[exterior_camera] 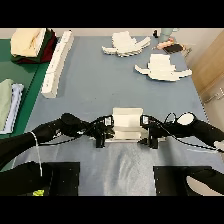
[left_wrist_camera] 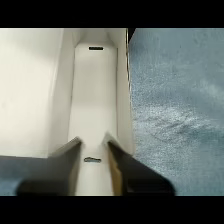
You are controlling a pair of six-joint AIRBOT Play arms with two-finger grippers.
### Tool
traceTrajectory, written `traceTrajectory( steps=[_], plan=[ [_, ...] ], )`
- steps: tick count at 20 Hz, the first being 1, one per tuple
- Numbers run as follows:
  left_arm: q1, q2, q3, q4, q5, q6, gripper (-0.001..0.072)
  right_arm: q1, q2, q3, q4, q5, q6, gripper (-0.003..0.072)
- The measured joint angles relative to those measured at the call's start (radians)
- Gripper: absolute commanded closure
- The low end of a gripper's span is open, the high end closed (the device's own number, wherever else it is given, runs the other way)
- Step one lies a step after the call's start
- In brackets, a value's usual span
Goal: Fold the box.
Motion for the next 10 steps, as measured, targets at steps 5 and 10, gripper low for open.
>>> traceTrajectory(
  steps=[5,10],
  plan=[
    [-0.004,-0.001,-0.005,-0.005,0.007,0.000,0.0014,0.000,0.000,0.000,-0.002,-0.001,0.000,0.0169],
    [-0.004,-0.001,-0.008,0.007,0.020,-0.021,0.0695,0.000,0.000,0.000,-0.001,0.000,0.003,0.0169]
  ],
)
